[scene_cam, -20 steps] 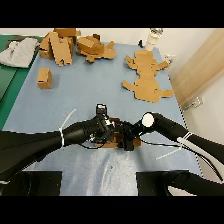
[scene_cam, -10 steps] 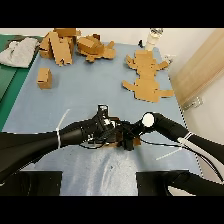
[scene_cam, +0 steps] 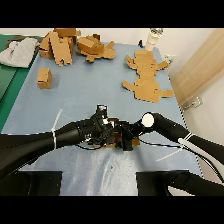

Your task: Fold the box.

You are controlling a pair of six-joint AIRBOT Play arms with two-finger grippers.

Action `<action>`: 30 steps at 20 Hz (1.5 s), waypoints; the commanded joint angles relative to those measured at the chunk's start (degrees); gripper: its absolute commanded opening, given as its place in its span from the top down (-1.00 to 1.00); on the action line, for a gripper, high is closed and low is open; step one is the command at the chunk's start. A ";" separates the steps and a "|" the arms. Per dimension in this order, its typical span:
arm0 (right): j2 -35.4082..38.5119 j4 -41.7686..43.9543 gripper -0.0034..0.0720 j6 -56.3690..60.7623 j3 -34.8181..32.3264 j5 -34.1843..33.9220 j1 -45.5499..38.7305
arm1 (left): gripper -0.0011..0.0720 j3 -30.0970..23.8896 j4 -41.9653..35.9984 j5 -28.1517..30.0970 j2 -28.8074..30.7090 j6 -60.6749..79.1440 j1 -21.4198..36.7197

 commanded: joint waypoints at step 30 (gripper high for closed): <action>-0.02 0.24 -0.33 -0.48 0.04 0.37 -0.02 | 0.27 -1.51 0.00 1.49 1.16 -2.54 2.86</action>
